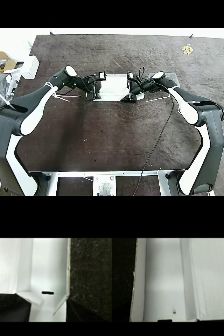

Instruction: Fold the box and place the chain.

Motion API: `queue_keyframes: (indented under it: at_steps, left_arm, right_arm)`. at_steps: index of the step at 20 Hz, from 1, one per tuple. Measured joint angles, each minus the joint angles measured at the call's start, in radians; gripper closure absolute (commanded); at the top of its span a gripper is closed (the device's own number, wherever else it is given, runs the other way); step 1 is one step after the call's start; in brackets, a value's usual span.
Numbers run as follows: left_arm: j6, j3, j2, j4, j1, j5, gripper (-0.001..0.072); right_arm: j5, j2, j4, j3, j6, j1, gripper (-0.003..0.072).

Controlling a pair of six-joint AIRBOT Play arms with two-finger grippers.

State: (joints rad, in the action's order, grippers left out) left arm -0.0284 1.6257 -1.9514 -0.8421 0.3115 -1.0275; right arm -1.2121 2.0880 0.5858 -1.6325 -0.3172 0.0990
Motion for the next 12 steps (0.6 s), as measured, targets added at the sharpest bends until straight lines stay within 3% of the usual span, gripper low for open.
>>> queue_keyframes:
  at_steps: [8,9,12]
  left_arm:
    - [-0.005,0.0,0.0,-0.05,0.0,0.022,0.02]
    - [-0.005,0.0,0.0,-0.055,0.0,0.026,0.0275]
    - [-0.006,0.0,0.0,-0.061,0.0,0.034,0.0298]
  right_arm:
    - [-0.003,0.0,0.001,0.0,-0.001,0.0,0.03]
    - [-0.003,0.0,0.001,0.0,-0.002,0.0,0.0301]
    - [-0.003,0.0,0.002,0.0,-0.001,0.0,0.0301]
